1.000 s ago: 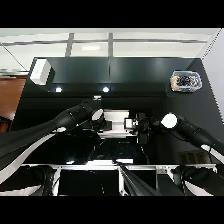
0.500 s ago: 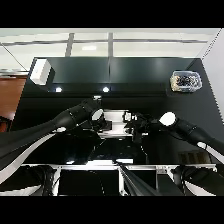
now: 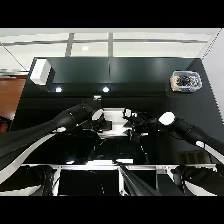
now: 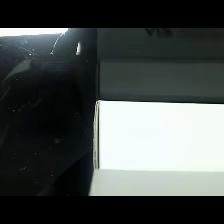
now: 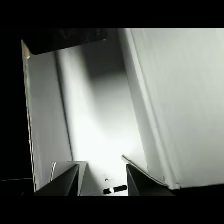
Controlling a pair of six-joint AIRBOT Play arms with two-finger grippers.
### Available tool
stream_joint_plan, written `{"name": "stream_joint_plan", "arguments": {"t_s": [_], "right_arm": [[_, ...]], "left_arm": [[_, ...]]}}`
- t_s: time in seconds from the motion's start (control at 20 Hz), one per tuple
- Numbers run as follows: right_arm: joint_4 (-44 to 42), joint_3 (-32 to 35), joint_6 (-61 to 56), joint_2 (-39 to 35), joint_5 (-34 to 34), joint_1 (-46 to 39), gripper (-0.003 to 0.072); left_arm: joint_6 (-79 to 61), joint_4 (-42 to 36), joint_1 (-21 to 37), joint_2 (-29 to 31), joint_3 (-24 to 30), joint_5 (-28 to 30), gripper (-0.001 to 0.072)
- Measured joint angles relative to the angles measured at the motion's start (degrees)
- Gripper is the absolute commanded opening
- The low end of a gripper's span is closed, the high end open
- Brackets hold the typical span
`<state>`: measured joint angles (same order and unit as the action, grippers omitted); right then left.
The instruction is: Fold the box and place the chain.
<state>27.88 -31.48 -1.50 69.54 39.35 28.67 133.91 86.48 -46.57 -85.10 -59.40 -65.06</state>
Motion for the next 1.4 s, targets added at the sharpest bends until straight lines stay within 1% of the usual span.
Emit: {"name": "stream_joint_plan", "arguments": {"t_s": [0.15, 0.25, 0.35, 0.45, 0.6, 0.75, 0.85, 0.9, 1.05, 1.2, 1.35, 1.4], "right_arm": [[1.36, -0.07, -4.13, -0.31, 0.44, -0.07, 0.0017], [3.93, -0.52, -12.44, -1.79, 1.29, -1.11, 0.0017], [8.7, -1.81, -23.78, -5.03, 4.48, -4.11, 0.0017], [14.86, -3.15, -35.6, -9.68, 8.17, -9.18, 0.0017], [22.82, -3.58, -53.02, -16.0, 11.52, -19.63, 0.0017], [26.14, -0.13, -66.9, -17.99, 13.2, -29.07, 0.0017], [24.61, 3.91, -72.41, -17.22, 13.77, -32.48, 0.0017], [22.25, 5.92, -73.33, -16.17, 14.45, -33.11, 0.0018], [14.19, 9.62, -72.19, -11.37, 14.53, -31.28, 0.0018], [6.03, 10.8, -68.54, -6.6, 13.03, -27.56, 0.0018], [-0.46, 10.05, -63.21, -3.96, 12.7, -24.9, 0.0022], [-1.55, 9.38, -62.18, -3.52, 13.09, -24.44, 0.0147]], "left_arm": [[0.13, -0.02, 0.0, 0.0, 0.0, 0.04, 0.0029], [0.13, -0.02, 0.0, 0.0, 0.0, 0.11, 0.0029], [0.15, -0.02, 0.0, 0.0, 0.0, 0.13, 0.0029], [0.13, -0.02, 0.0, 0.0, 0.0, 0.13, 0.0029], [0.11, -0.02, 0.0, 0.0, 0.0, 0.09, 0.0028], [0.0, -0.02, 0.0, 0.0, 0.0, 0.04, 0.0028], [0.02, -0.02, 0.0, 0.0, 0.0, 0.0, 0.0028], [0.02, -0.02, 0.0, 0.0, 0.0, -0.02, 0.0029], [0.02, -0.02, 0.0, 0.0, 0.0, -0.04, 0.0029], [0.02, -0.02, 0.0, 0.0, 0.0, -0.07, 0.0029], [0.02, -0.02, 0.0, 0.0, 0.0, -0.07, 0.0028], [0.02, -0.02, 0.0, 0.0, 0.0, -0.07, 0.0028]]}}
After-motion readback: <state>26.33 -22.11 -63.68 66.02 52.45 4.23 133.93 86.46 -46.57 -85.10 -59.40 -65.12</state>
